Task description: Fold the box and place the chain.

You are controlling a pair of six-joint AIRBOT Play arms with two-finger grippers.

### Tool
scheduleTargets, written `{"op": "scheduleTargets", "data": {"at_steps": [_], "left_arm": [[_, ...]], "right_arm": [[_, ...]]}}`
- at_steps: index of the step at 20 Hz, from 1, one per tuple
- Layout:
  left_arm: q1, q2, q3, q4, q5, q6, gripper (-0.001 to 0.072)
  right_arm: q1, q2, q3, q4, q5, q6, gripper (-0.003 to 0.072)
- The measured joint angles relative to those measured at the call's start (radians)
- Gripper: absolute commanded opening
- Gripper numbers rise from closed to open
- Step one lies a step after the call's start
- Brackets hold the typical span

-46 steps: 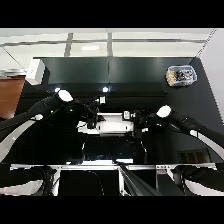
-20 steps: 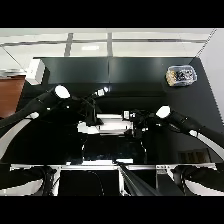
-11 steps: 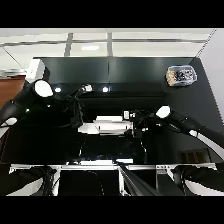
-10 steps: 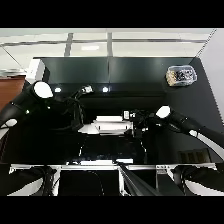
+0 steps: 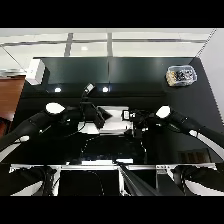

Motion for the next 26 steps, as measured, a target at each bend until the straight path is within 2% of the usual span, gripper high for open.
{"op": "scheduleTargets", "data": {"at_steps": [3, 7, 12, 16, 21, 25, 26], "left_arm": [[-0.004, -0.035, 0.008, 0.012, 0.137, -0.006, 0.0028], [-0.004, -0.085, 0.013, 0.114, 0.182, -0.097, 0.0028], [0.006, -0.122, 0.021, 0.242, 0.083, -0.175, 0.0029], [0.091, -0.104, 0.061, 0.325, -0.096, -0.189, 0.0027], [0.257, 0.067, 0.065, 0.357, -0.209, -0.227, 0.0028], [0.307, 0.212, -0.045, 0.354, -0.268, -0.180, 0.0032], [0.302, 0.232, -0.080, 0.369, -0.291, -0.126, 0.0128]], "right_arm": [[0.000, 0.000, 0.000, 0.000, 0.000, 0.000, 0.0430], [0.000, 0.000, 0.000, -0.001, 0.000, 0.000, 0.0430], [0.000, 0.000, 0.000, -0.002, 0.001, -0.002, 0.0430], [0.000, 0.000, 0.000, -0.002, 0.006, -0.002, 0.0430], [0.000, 0.000, 0.000, 0.000, 0.001, 0.001, 0.0430], [0.000, 0.000, 0.000, 0.000, 0.000, 0.000, 0.0430], [0.000, 0.000, 0.000, 0.000, 0.000, 0.000, 0.0430]]}}
